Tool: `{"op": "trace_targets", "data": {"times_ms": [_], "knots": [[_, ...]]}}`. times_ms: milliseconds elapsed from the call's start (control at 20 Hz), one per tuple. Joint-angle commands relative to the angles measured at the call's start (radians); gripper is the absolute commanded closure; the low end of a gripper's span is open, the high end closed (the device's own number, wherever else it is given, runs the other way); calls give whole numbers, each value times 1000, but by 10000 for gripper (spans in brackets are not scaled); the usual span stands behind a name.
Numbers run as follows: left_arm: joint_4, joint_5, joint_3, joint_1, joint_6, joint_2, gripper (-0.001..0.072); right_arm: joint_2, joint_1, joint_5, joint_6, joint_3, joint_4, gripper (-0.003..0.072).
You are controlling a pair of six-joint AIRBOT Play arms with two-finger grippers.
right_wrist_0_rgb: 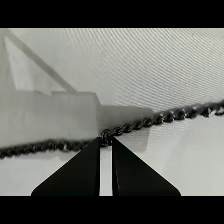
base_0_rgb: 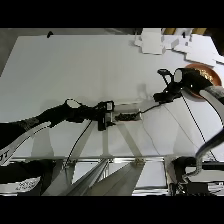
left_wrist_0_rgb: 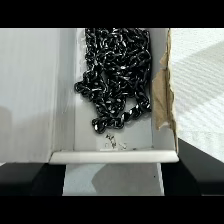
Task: Fold the box and place the chain.
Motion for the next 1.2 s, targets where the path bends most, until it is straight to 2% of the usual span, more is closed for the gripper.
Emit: {"op": "trace_targets", "data": {"times_ms": [0,250,500,650,850,1000,1150], "knots": [[0,0,0,0,0,0,540,82,4,6,-13,-2,-1,667],[0,0,0,0,0,0,540,303,60,37,-17,-2,0,667],[0,0,0,0,0,0,540,489,176,126,-10,-2,11,667],[0,0,0,0,0,0,540,573,236,142,-8,-2,81,667],[0,0,0,0,0,0,540,640,325,141,-9,-2,166,667],[0,0,0,0,0,0,540,659,397,138,-1,-2,177,667],[0,0,0,0,0,0,540,665,462,100,-1,-2,253,667]]}}
